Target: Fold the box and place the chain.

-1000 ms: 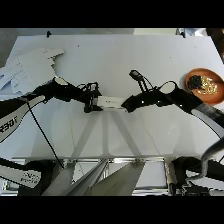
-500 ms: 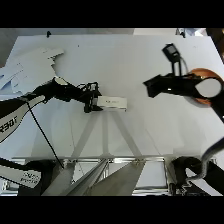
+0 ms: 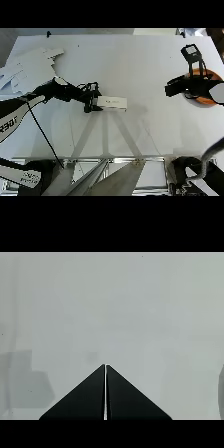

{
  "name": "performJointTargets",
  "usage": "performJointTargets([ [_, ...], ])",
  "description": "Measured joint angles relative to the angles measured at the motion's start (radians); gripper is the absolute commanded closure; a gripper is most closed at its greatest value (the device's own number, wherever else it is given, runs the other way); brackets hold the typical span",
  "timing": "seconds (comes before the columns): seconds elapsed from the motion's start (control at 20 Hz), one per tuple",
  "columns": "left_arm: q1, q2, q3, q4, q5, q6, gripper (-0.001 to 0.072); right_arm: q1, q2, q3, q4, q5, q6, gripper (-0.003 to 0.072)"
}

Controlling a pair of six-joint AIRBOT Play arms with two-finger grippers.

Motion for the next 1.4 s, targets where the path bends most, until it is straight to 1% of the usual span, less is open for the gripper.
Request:
performJointTargets([
  [0.4,0.0,0.0,0.0,0.0,0.0,0.0,0.0383,-0.002,0.002,0.0,-0.017,0.005,0.017,0.0673],
  [0.45,0.0,0.0,0.0,0.0,0.0,0.0,0.048,-0.002,0.002,0.0,-0.018,0.005,0.017,0.0673],
  [0.5,0.0,0.0,0.0,0.0,0.0,0.0,0.0692,-0.002,0.002,0.0,-0.02,0.005,0.018,0.0673],
  [0.55,0.0,0.0,0.0,0.0,0.0,0.0,0.0702,-0.002,0.002,0.0,-0.02,0.004,0.019,0.0673],
  [0.8,0.0,0.018,0.0,-0.005,0.003,-0.028,0.0705,-0.002,0.002,0.0,-0.02,-0.014,0.019,0.0673],
  [1.05,0.001,0.113,0.0,-0.06,0.011,-0.075,0.0701,-0.002,0.002,0.0,-0.02,-0.023,0.019,0.0673],
  [1.4,0.032,0.286,-0.001,-0.08,0.154,-0.088,0.07,-0.002,0.002,0.0,-0.021,-0.029,0.019,0.0673],
])
